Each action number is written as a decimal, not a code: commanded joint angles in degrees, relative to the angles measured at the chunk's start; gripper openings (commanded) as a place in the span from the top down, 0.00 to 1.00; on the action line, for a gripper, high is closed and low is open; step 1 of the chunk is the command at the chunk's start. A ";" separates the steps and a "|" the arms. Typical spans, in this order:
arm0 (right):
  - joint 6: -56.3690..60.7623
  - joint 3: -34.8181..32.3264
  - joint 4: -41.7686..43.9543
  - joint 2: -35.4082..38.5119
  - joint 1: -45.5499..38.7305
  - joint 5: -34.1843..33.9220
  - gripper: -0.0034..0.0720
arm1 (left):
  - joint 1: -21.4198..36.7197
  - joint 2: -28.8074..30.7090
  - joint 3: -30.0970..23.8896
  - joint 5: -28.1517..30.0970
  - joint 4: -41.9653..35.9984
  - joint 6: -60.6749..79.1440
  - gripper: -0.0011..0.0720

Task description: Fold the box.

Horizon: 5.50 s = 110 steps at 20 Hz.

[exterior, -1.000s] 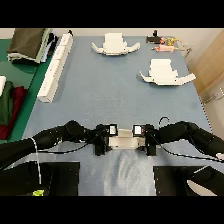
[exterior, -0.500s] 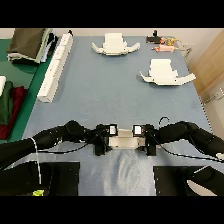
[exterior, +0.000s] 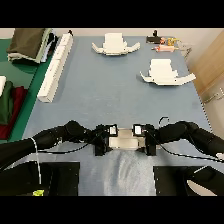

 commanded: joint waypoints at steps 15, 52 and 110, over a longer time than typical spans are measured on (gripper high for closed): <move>34.29 9.46 -24.09 8.44 0.00 -22.62 0.00 | -0.02 0.02 0.00 0.17 0.00 0.00 0.25; 61.53 14.86 -2.80 -2.49 0.00 -0.57 0.95 | -0.02 0.02 0.00 0.17 0.00 0.00 0.25; 17.55 1.40 -6.12 5.77 5.75 2.34 0.10 | -0.02 0.02 0.00 0.17 0.00 0.00 0.25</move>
